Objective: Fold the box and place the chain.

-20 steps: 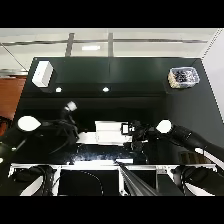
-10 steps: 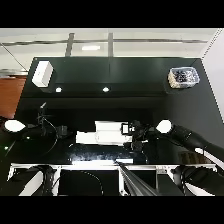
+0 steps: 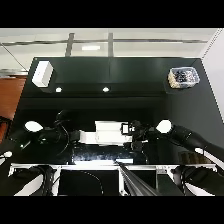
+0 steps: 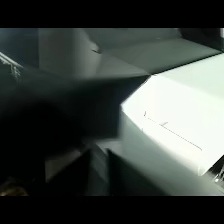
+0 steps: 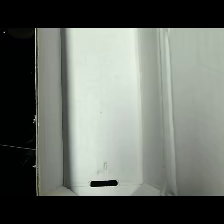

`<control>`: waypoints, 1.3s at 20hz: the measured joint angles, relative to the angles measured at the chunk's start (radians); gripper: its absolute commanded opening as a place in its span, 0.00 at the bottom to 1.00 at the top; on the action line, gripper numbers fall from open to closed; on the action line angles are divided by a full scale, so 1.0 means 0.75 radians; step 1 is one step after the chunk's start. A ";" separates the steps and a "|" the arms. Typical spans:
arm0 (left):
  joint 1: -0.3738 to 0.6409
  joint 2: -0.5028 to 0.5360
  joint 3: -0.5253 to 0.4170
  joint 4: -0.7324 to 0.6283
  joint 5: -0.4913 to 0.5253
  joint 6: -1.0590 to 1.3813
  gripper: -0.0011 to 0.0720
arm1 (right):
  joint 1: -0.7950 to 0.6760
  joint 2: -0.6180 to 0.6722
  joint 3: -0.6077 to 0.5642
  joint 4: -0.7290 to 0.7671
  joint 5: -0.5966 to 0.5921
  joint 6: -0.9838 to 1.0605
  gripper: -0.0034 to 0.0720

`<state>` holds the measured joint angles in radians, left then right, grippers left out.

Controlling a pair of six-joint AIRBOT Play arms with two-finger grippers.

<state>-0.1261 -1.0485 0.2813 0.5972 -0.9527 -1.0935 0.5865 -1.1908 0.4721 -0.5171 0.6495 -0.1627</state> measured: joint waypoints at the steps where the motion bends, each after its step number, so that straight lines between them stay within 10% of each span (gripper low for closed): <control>1: -0.020 -0.001 0.006 -0.010 0.004 0.007 0.33 | 0.000 0.000 0.000 0.000 0.000 0.001 0.76; 2: -0.034 0.002 0.013 -0.018 0.007 0.015 0.41 | 0.000 0.000 0.000 0.000 0.000 0.000 0.75; 4: -0.052 0.018 0.033 -0.028 0.004 0.046 1.00 | 0.000 0.000 0.000 0.001 -0.001 0.000 0.76; 12: -0.136 0.098 0.122 -0.045 -0.017 0.122 0.95 | 0.000 0.000 0.000 0.001 0.000 0.000 0.75; 26: -0.643 0.106 0.191 0.298 0.367 -0.466 0.83 | 0.000 0.000 0.000 0.000 0.000 0.000 0.76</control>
<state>-0.6083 -0.9691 0.4244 0.8204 -0.6773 -1.4433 0.5865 -1.1908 0.4721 -0.5171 0.6495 -0.1627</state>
